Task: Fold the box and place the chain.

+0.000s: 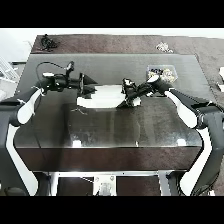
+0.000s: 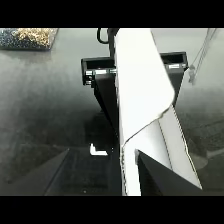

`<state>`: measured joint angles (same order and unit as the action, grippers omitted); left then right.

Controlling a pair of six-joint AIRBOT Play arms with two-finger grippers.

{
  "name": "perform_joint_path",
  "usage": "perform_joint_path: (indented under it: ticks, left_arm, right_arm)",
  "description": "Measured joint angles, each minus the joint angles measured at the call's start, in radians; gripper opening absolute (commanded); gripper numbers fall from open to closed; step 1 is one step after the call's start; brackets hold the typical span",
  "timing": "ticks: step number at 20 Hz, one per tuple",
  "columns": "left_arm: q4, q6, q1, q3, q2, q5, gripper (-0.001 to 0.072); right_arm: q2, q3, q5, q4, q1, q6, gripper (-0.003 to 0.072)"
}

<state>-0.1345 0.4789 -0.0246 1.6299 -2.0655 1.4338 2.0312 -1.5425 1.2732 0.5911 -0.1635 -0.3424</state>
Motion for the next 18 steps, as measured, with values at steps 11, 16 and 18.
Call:
perform_joint_path:
  ticks: [11,16,18]
  left_arm:
    - [0.006,0.027,0.089,-0.060,0.225,0.163,0.0013]
    - [-0.015,0.056,0.019,-0.214,0.338,0.027,0.0014]
    - [-0.044,0.066,-0.026,-0.253,0.353,-0.040,0.0014]
  right_arm:
    - [0.000,0.000,0.000,0.000,0.000,0.001,0.0564]
    - [0.000,0.000,0.000,0.000,0.000,0.001,0.0564]
    - [0.000,0.000,0.000,0.000,0.000,0.001,0.0564]
